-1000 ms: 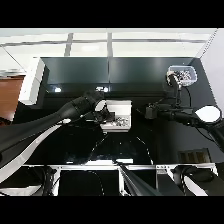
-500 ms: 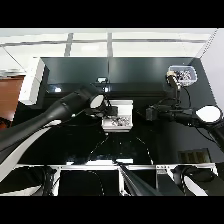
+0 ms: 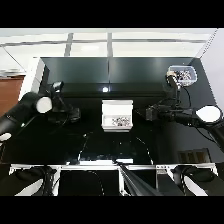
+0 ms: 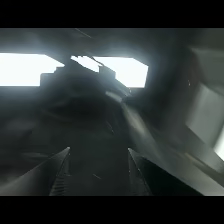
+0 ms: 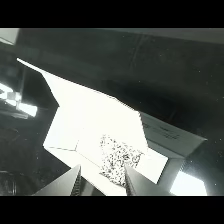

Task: Fold the box and place the chain.

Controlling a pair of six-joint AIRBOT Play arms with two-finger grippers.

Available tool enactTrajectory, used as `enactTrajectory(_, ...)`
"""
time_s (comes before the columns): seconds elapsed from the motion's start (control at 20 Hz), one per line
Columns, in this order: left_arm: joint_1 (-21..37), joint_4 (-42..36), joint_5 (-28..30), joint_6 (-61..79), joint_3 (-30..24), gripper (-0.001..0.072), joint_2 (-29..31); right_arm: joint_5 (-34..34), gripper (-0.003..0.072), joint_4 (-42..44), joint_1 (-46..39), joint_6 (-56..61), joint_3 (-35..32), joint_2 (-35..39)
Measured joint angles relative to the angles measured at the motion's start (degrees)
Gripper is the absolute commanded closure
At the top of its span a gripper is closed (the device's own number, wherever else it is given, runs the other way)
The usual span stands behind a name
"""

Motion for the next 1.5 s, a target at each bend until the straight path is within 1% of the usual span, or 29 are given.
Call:
enactTrajectory(0.05, 3.3, -8.6, 2.1, 7.8, -2.7, 0.0288, 0.3, 0.0, 0.0362, 0.0, 0.0, 0.0, 0.0, 0.0)
enactTrajectory(0.15, 8.0, -22.9, 2.8, 26.8, -6.3, 0.0282, 0.1, 0.0, 0.0361, 0.0, 0.0, 0.0, 0.0, 0.0)
enactTrajectory(0.2, 9.3, -28.3, 2.5, 37.3, -7.4, 0.0234, -0.3, 0.0, 0.0361, 0.0, 0.0, 0.0, 0.0, 0.0)
enactTrajectory(0.25, 10.1, -32.6, 1.2, 49.0, -8.3, -0.0011, -1.0, 0.0, 0.0361, 0.0, 0.0, 0.0, -0.1, 0.0)
enactTrajectory(0.35, 10.6, -37.9, 0.2, 68.4, -9.2, -0.0007, -2.4, 0.0, 0.0362, -0.2, 0.0, 0.0, -0.1, 0.0)
enactTrajectory(0.5, 9.3, -41.9, 1.6, 93.2, -10.0, -0.0007, -3.6, -0.2, 0.0362, -0.5, 0.0, 0.0, -0.1, 0.0)
enactTrajectory(0.6, 7.5, -43.1, 3.0, 105.7, -10.2, -0.0007, -3.9, -0.5, 0.0362, -0.5, 0.0, 0.0, -0.1, 0.0)
enactTrajectory(0.7, 5.1, -44.1, 6.1, 115.5, -10.3, -0.0007, -4.2, -0.5, 0.0362, -0.6, 0.0, 0.0, -0.1, 0.0)
enactTrajectory(0.85, 2.4, -46.5, 10.3, 125.1, -10.2, -0.0007, -5.0, -0.7, 0.0362, -0.6, 0.0, 0.0, -0.1, 0.0)
enactTrajectory(1.0, 1.4, -49.1, 12.1, 129.7, -8.8, -0.0006, -7.8, -0.7, 0.0362, -0.6, 0.0, 0.3, -0.1, 0.0)
enactTrajectory(1.25, 0.6, -49.3, 10.3, 128.4, -5.6, -0.0005, -12.9, -0.7, 0.0362, -0.6, 0.0, 1.1, -0.1, 0.0)
enactTrajectory(1.5, 0.3, -48.0, 10.1, 125.5, -4.7, -0.0006, -14.4, -0.7, 0.0362, -0.6, 0.0, 1.4, -0.1, 0.0)
